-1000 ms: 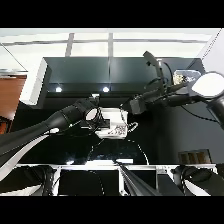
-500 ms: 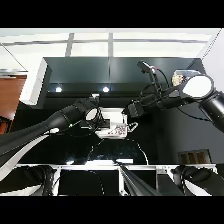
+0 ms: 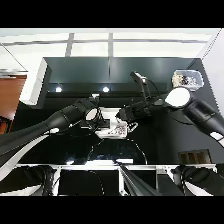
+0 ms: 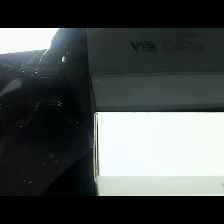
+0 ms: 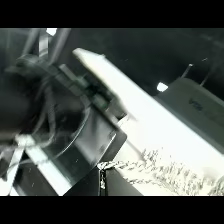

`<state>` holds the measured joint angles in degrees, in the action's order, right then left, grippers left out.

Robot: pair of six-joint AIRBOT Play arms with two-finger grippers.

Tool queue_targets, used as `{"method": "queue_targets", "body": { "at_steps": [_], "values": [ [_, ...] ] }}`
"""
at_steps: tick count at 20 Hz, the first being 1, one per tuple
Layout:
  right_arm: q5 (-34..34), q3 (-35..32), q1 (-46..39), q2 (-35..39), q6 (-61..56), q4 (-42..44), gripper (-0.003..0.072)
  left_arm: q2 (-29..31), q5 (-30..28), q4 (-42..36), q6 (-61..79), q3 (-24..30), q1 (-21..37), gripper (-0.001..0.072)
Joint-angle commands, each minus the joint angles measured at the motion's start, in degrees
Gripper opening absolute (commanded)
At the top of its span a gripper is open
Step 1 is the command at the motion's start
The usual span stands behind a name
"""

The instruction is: Fold the box and place the chain.

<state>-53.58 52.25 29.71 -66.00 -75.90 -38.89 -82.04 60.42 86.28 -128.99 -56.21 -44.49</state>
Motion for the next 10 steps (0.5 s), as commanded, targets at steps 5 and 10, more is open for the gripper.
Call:
{"method": "queue_targets", "body": {
  "at_steps": [5,10],
  "values": [
    [-1.0,-0.8,-2.3,-3.4,-0.8,-0.9,0.0319,0.0,0.0,0.0,0.0,0.0,0.0,0.0031],
    [-5.9,-0.9,-16.6,3.9,-1.9,-16.4,0.0319,0.0,0.0,0.0,0.0,0.0,0.0,0.0031]
  ]
}}
